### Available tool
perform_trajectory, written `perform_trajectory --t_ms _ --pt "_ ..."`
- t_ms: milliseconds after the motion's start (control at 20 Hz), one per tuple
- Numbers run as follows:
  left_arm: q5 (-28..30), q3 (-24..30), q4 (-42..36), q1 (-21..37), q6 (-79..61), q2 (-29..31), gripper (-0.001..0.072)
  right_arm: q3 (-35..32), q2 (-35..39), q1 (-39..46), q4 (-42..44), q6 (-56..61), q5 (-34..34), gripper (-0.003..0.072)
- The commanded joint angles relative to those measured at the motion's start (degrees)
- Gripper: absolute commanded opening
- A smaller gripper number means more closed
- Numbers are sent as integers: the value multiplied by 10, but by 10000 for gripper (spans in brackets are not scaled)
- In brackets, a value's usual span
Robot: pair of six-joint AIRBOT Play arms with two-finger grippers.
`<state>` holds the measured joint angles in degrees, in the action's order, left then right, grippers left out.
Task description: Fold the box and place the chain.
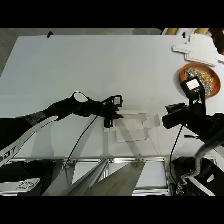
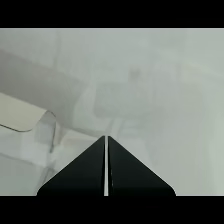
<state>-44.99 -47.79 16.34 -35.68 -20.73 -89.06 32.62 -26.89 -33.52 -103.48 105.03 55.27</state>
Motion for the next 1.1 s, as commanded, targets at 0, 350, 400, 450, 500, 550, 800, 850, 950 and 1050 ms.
perform_trajectory --t_ms 0,350,400,450,500,550,800,850,950,1050 --pt "5 0 6 0 -38 0 4 0 -4 1 3 0 0 20" --pt "7 0 3 0 -78 -5 4 0 -4 1 5 2 0 20" --pt "7 0 0 0 -78 -8 4 0 -4 1 5 1 0 20" --pt "6 0 -1 0 -78 -12 4 0 -4 1 5 1 0 20" --pt "6 0 -1 0 -78 -14 4 0 -4 1 5 1 0 20" --pt "6 0 -1 0 -78 -16 4 0 -4 1 5 1 0 20" --pt "6 0 -4 0 -78 -16 5 0 -4 1 5 1 0 20" --pt "6 0 -4 0 -78 -16 5 0 -4 1 5 1 0 20" --pt "3 0 -4 0 -77 -16 4 0 -4 1 5 1 0 20" --pt "-17 0 -4 0 -78 -16 4 0 -4 1 5 1 0 20"
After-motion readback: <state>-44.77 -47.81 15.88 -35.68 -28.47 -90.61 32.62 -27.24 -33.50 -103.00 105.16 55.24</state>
